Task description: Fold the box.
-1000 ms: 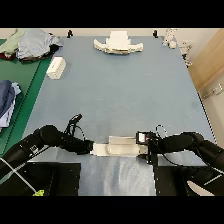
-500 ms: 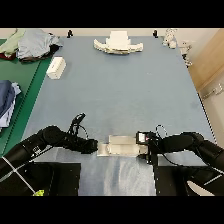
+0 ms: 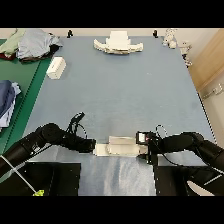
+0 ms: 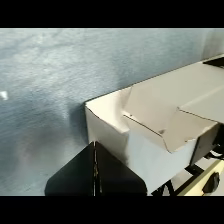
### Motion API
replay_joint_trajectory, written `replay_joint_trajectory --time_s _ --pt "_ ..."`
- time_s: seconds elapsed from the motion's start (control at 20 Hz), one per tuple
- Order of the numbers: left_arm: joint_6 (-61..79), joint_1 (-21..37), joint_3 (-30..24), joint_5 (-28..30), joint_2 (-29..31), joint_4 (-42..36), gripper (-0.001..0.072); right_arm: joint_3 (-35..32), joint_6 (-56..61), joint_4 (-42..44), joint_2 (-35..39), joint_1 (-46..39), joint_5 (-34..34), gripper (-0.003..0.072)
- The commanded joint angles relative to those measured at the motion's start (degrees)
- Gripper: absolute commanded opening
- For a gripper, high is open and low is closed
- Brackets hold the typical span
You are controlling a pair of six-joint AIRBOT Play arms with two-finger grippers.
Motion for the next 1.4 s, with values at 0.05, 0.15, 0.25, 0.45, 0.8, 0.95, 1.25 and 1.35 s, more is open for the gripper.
replay_joint_trajectory --time_s 0.05,0.15,0.25,0.45,0.8,0.95,1.25,1.35 --pt "-1.9 2.3 0.1 -1.5 0.0 3.0 0.001 0.0 0.0 0.0 0.0 0.0 0.0 0.0467" --pt "-1.9 1.8 0.1 -1.2 -0.5 2.6 0.001 0.0 0.0 0.0 0.0 0.0 0.0 0.0467" --pt "-1.9 0.8 0.1 0.0 -1.7 2.1 0.0009 0.0 0.0 0.0 0.0 0.0 0.0 0.0467" --pt "-1.7 -3.9 0.1 3.5 -5.0 -0.2 0.0009 0.0 0.0 0.0 0.0 0.0 0.0 0.0467" --pt "-1.7 -5.7 0.2 3.9 -5.1 -1.3 0.001 0.0 0.0 0.0 0.0 0.0 0.0 0.0468" --pt "-1.3 -5.7 1.1 3.0 -4.7 -1.2 0.0009 0.0 0.0 0.0 0.0 0.0 0.0 0.0467" --pt "-1.4 -5.7 2.4 0.3 -2.5 -1.4 0.001 0.0 0.0 0.0 0.0 0.0 0.0 0.0467" --pt "-1.4 -5.7 2.9 -0.3 -2.5 -1.5 0.001 0.0 0.0 0.0 0.0 0.0 0.0 0.0467"
